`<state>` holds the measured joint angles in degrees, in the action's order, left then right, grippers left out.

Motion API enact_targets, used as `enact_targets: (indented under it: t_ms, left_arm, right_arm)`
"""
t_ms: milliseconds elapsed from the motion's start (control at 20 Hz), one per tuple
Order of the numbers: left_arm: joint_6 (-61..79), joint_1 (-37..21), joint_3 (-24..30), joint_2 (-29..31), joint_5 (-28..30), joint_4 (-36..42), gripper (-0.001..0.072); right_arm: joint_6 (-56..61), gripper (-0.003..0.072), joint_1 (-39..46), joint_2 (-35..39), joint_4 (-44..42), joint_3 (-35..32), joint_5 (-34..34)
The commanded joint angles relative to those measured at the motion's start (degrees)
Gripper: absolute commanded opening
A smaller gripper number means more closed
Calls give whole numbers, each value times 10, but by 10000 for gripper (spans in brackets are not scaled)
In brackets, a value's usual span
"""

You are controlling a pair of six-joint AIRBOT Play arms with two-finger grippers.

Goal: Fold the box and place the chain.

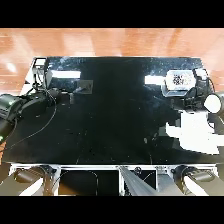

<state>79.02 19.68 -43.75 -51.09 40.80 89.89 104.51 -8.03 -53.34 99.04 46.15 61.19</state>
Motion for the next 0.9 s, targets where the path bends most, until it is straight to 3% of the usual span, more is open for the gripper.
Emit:
enact_targets:
  t_ms: [0, 150, 350, 500, 650, 750, 850]
  left_arm:
    - [-2, 0, 0, -10, -13, 35, 623]
    - [2, 2, 0, -12, 0, 57, 622]
    - [2, 4, 0, -14, 27, 63, 622]
    - [2, 5, 0, -18, 60, 69, 622]
    - [2, 4, 0, -28, 82, 87, 622]
    - [2, 3, 0, -35, 85, 99, 622]
    - [2, 3, 0, -36, 85, 102, 622]
  right_arm:
    - [-4, 720, 13, 0, 11, 1, -35]
    - [-73, 720, 84, 0, 31, 31, -24]
    - [-128, 720, 321, -3, 31, 65, -35]
    - [-260, 720, 556, -49, -127, 65, -30]
    - [-445, 720, 736, -129, -357, 73, 78]
    - [-463, 720, 799, -182, -336, 100, 169]
    - [-487, 720, 850, -221, -356, 138, 199]
